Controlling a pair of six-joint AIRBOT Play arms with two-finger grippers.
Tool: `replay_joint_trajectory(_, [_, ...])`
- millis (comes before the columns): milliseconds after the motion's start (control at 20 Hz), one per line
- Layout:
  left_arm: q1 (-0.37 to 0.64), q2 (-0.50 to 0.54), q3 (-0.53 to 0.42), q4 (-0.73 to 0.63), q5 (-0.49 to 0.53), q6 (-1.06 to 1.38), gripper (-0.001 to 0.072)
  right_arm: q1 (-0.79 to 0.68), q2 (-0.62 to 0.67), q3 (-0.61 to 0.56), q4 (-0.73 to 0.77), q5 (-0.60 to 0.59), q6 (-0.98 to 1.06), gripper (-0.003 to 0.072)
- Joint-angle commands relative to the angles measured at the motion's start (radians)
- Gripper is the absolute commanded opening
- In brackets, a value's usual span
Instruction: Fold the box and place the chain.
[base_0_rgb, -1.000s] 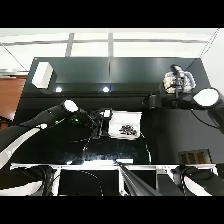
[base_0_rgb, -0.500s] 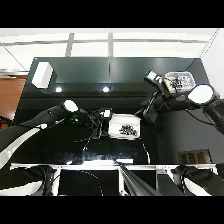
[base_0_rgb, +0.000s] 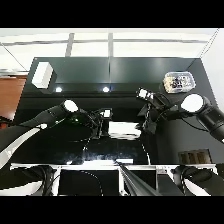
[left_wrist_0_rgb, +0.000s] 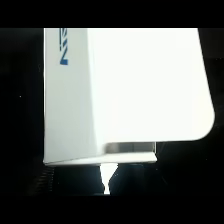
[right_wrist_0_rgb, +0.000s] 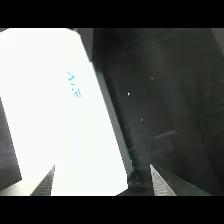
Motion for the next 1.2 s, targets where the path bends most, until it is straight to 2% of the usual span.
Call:
replay_joint_trajectory(0, [0.000, 0.001, 0.000, 0.001, -0.001, 0.000, 0.0403, 0.004, 0.001, -0.005, -0.008, 0.035, -0.075, 0.0711])
replay_joint_trajectory(50, [-0.001, 0.001, 0.000, 0.002, -0.002, 0.000, 0.0360, 0.004, 0.001, -0.005, -0.008, 0.042, -0.088, 0.0711])
replay_joint_trajectory(300, [-0.001, 0.001, 0.000, 0.003, -0.003, 0.000, 0.0360, 0.037, 0.001, -0.006, -0.018, 0.055, -0.089, 0.0710])
replay_joint_trajectory(600, [-0.001, 0.001, 0.000, 0.003, -0.003, 0.000, 0.0360, 0.084, 0.001, -0.055, -0.024, -0.099, -0.089, 0.0710])
replay_joint_trajectory(850, [-0.001, 0.001, 0.000, 0.003, -0.003, 0.000, 0.0360, 0.098, 0.000, -0.056, -0.034, -0.096, -0.092, 0.0707])
replay_joint_trajectory(900, [-0.001, 0.001, 0.000, 0.003, -0.003, 0.000, 0.0360, 0.098, 0.000, -0.056, -0.034, -0.095, -0.101, 0.0533])
replay_joint_trajectory(950, [-0.001, 0.001, 0.000, 0.003, -0.003, 0.000, 0.0360, 0.098, 0.000, -0.056, -0.032, -0.094, -0.100, 0.0413])
replay_joint_trajectory(1050, [-0.001, 0.001, 0.000, 0.003, -0.003, 0.000, 0.0360, 0.098, 0.000, -0.056, -0.032, -0.094, -0.100, 0.0412])
replay_joint_trajectory(1150, [-0.001, 0.001, 0.000, 0.003, -0.003, 0.000, 0.0360, 0.098, 0.000, -0.056, -0.026, -0.090, -0.099, 0.0228])
